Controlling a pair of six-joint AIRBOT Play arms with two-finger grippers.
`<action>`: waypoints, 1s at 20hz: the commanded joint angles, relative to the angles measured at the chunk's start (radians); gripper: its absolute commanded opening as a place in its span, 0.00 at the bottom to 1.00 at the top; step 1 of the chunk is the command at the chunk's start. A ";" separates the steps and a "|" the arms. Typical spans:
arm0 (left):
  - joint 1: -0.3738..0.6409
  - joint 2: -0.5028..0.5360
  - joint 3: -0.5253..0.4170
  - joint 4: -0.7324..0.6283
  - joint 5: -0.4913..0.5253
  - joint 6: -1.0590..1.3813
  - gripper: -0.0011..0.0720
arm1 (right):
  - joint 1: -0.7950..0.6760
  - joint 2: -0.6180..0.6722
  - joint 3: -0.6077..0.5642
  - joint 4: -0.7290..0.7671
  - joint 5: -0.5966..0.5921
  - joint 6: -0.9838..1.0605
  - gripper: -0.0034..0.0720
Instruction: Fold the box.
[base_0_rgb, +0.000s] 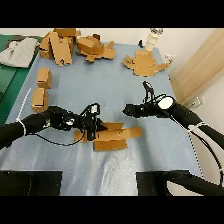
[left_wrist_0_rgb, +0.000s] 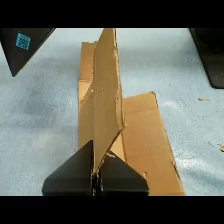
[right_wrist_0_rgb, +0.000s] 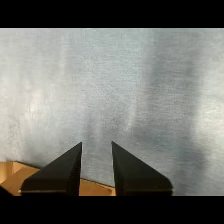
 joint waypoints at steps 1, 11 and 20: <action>0.021 -0.004 0.000 0.027 0.002 -0.035 0.03 | 0.004 -0.003 0.000 -0.010 0.001 -0.001 0.42; 0.126 -0.004 -0.002 0.031 -0.079 -0.091 0.03 | 0.004 -0.003 0.000 -0.026 -0.002 -0.012 0.42; 0.104 -0.004 0.000 0.054 -0.079 -0.012 0.03 | 0.056 -0.003 0.001 -0.026 -0.038 -0.012 0.42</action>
